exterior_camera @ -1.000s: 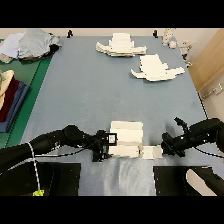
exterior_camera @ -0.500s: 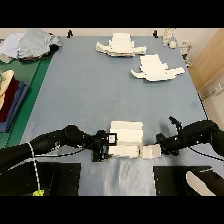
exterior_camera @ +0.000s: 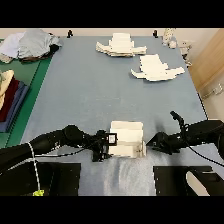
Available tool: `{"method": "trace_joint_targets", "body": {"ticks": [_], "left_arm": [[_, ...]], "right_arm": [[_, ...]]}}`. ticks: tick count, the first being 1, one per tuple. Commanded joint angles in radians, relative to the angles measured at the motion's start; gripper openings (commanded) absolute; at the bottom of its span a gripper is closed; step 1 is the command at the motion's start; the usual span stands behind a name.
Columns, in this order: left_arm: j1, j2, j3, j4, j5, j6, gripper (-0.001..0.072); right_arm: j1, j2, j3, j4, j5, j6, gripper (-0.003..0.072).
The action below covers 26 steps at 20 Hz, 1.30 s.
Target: Fold the box.
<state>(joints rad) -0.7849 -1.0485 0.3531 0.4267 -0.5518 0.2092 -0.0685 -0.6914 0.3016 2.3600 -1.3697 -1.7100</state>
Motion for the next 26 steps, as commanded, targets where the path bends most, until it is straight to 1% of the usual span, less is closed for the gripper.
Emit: {"method": "trace_joint_targets", "body": {"ticks": [1, 3, 5, 8, 10, 11, 13, 17, 19, 22, 26], "left_arm": [[0.001, 0.0, 0.001, 0.0, 0.0, 0.0, 0.0474], [0.001, 0.0, 0.001, 0.0, 0.0, 0.0, 0.0474], [0.001, 0.0, 0.001, 0.0, 0.0, 0.0, 0.0474], [0.001, 0.0, 0.001, 0.0, 0.0, 0.0, 0.0473], [0.001, 0.0, 0.001, 0.0, 0.0, 0.0, 0.0473], [0.001, 0.0, 0.001, 0.0, 0.0, 0.0, 0.0473], [0.001, 0.0, 0.001, 0.0, 0.0, 0.0, 0.0473], [0.001, 0.0, 0.001, 0.0, 0.0, 0.0, 0.0473], [0.001, 0.0, 0.001, 0.0, 0.0, 0.0, 0.0473], [0.001, 0.0, 0.001, 0.0, 0.0, 0.0, 0.0473], [0.001, 0.0, 0.001, 0.0, 0.0, 0.0, 0.0473]], "right_arm": [[0.005, 0.025, 0.002, 0.028, -0.025, -0.013, 0.0496], [0.058, 0.026, 0.002, 0.029, -0.006, -0.014, 0.0496], [0.146, 0.026, 0.002, 0.026, 0.047, -0.013, 0.0493], [0.296, 0.023, 0.003, 0.008, 0.22, 0.074, 0.045], [0.383, 0.013, 0.007, -0.014, 0.296, 0.129, 0.045], [0.425, -0.002, 0.018, -0.057, 0.315, 0.181, 0.0437], [0.5, -0.039, 0.061, -0.176, 0.32, 0.291, 0.0436], [0.659, -0.104, 0.188, -0.435, 0.32, 0.54, 0.0435], [0.732, -0.15, 0.234, -0.502, 0.315, 0.64, 0.0435], [0.828, -0.237, 0.28, -0.543, 0.315, 0.759, 0.0435], [0.955, -0.334, 0.356, -0.686, 0.299, 0.979, 0.0435]]}}
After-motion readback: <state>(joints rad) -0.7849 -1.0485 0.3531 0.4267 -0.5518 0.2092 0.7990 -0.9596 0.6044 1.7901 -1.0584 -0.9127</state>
